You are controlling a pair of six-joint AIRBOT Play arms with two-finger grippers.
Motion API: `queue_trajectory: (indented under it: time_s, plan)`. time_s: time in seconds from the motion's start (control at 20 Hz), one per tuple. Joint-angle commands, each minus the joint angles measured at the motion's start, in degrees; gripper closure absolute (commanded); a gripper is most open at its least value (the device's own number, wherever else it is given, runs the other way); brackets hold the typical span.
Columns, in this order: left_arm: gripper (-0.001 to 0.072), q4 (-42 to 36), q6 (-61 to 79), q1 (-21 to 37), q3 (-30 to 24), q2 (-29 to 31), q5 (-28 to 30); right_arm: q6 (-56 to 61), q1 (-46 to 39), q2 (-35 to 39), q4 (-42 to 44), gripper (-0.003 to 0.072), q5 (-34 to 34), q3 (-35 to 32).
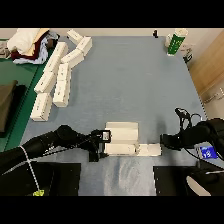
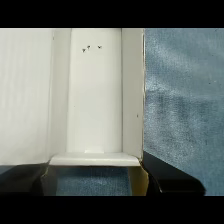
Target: Fold the box.
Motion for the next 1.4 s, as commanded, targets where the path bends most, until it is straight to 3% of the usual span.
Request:
queue_trajectory:
  time_s: [0.0, 0.25, 0.45, 0.7, 1.05, 1.35]
  plan:
    - [0.0118, 0.0, 0.0, 0.0, 0.0, 0.0, 0.0, -12.4, -7.9, -3.7, 15.1, 0.0688, 2.2, -1.6]
    - [0.0118, 0.0, 0.0, 0.0, 0.0, 0.0, 0.0, -19.3, -8.2, -5.0, 22.8, 0.0687, -1.6, -1.6]
    - [0.0118, 0.0, 0.0, 0.0, 0.0, 0.0, 0.0, -20.0, -8.1, -2.3, 23.6, 0.0688, -5.0, -1.6]
    - [0.0119, 0.0, 0.0, 0.0, 0.0, 0.0, 0.0, -20.1, -8.1, -1.3, 17.9, 0.0687, -2.0, -2.6]
    - [0.0119, 0.0, 0.0, 0.0, 0.0, 0.0, 0.0, -24.6, -8.1, -2.0, 27.9, 0.0687, 5.7, -10.0]
    - [0.0119, 0.0, 0.0, 0.0, 0.0, 0.0, 0.0, -28.2, -8.1, -0.4, 36.0, 0.0686, 2.7, -7.6]
